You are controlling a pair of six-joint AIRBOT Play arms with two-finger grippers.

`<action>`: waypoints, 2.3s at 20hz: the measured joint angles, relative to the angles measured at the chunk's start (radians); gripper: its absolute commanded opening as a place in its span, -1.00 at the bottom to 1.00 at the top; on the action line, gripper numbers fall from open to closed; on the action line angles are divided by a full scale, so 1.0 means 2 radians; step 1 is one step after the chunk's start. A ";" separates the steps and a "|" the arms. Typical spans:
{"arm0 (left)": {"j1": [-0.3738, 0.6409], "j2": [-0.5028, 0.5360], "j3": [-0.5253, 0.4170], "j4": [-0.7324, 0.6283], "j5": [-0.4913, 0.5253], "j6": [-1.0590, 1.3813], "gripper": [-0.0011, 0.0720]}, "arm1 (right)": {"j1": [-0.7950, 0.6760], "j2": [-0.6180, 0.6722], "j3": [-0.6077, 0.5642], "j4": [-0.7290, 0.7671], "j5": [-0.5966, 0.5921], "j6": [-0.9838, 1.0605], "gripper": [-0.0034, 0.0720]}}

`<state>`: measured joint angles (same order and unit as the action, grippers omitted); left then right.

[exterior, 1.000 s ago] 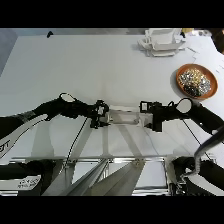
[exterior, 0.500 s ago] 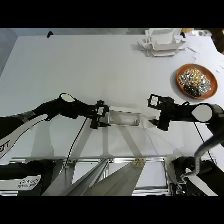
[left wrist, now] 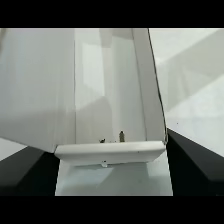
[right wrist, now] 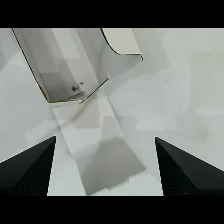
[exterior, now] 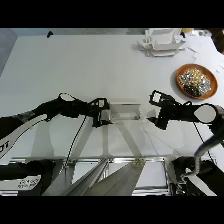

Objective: Fold the box and place the chain.

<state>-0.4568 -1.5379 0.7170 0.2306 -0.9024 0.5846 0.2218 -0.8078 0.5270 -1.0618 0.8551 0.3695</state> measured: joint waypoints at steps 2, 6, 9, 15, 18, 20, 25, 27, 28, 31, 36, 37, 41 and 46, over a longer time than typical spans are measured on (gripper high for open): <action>0.000 0.000 0.000 0.001 0.002 -0.019 0.93 | 0.000 0.000 0.000 0.001 0.000 0.000 0.94; -0.005 -0.001 0.000 0.005 0.014 -0.037 0.93 | 0.000 0.000 0.000 0.002 -0.001 0.000 0.94; -0.021 -0.001 0.000 0.019 0.036 -0.048 0.92 | 0.000 0.000 0.000 0.002 -0.002 0.000 0.94; -0.053 0.000 0.000 0.041 0.086 -0.065 0.68 | 0.000 0.000 0.000 0.004 -0.002 0.001 0.94; -0.056 0.000 0.000 0.039 0.094 -0.067 0.00 | 0.000 0.000 0.000 0.006 -0.002 0.001 0.94; -0.057 0.000 0.000 0.037 0.098 -0.068 -0.12 | 0.000 0.000 0.000 0.006 -0.002 0.001 0.94; -0.057 0.000 0.000 0.035 0.102 -0.068 -0.02 | 0.000 0.000 0.000 0.008 -0.001 0.001 0.94; -0.057 0.000 0.000 0.035 0.103 -0.069 0.43 | 0.000 0.000 0.000 0.012 -0.001 0.001 0.94; -0.057 0.000 0.000 0.035 0.103 -0.069 0.59 | 0.000 0.000 0.000 0.015 -0.001 0.001 0.94; -0.057 0.000 0.000 0.034 0.103 -0.070 0.77 | 0.000 0.000 0.000 0.020 0.000 0.001 0.94; -0.054 0.000 0.000 0.033 0.076 -0.070 0.93 | 0.000 0.000 0.000 0.022 0.000 0.000 0.94; -0.050 0.000 0.000 0.030 0.072 -0.070 0.94 | 0.000 0.000 0.000 0.022 0.001 0.000 0.94; -0.024 0.000 0.000 0.020 0.043 -0.070 0.94 | 0.000 0.000 0.000 0.023 0.001 0.000 0.94; -0.013 -0.001 0.000 0.012 0.026 -0.070 0.93 | 0.000 0.000 0.000 0.023 0.001 0.000 0.94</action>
<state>-0.4820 -1.5402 0.7174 0.2539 -0.8501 0.4446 0.2218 -0.8074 0.5270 -1.0164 0.8562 0.3698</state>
